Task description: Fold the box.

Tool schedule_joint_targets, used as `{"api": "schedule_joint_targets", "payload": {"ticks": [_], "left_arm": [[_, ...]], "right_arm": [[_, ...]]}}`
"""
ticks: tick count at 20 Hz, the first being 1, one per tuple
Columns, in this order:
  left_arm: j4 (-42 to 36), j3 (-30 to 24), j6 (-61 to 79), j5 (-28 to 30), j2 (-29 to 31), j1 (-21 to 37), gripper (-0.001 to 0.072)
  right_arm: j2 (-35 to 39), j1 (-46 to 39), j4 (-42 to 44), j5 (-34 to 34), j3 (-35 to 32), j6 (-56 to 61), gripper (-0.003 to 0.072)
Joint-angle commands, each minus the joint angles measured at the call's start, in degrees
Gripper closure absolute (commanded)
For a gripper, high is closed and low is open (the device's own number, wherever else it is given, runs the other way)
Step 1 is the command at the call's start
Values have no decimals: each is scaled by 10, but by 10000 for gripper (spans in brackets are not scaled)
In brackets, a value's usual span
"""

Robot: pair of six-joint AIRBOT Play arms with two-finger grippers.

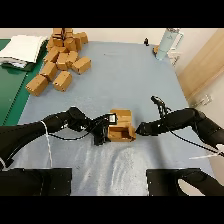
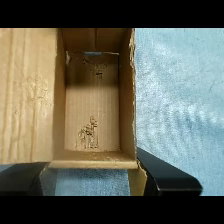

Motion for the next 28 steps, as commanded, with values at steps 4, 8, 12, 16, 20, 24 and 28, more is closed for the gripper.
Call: {"api": "schedule_joint_targets", "payload": {"ticks": [4, 8, 12, 16, 20, 24, 28], "left_arm": [[0, 0, 0, 0, 0, 0, 191], [0, 0, 0, 0, 0, 0, 191], [0, 0, 0, 0, 0, 0, 191], [0, 0, 0, 0, 0, 0, 191], [0, 0, 0, 0, 0, 0, 191], [0, 0, 0, 0, 0, 0, 191], [0, 0, 0, 0, 0, 0, 191]], "right_arm": [[-8, 16, 13, -6, 18, 0, 291], [-29, 64, 12, 40, 18, 6, 231], [-49, 94, -26, 65, 19, 73, 230], [-64, 140, -140, 70, 46, 193, 230], [-107, 214, -237, 30, 99, 329, 230], [-160, 285, -320, -16, 149, 420, 230], [-192, 294, -329, -38, 161, 449, 230]]}}
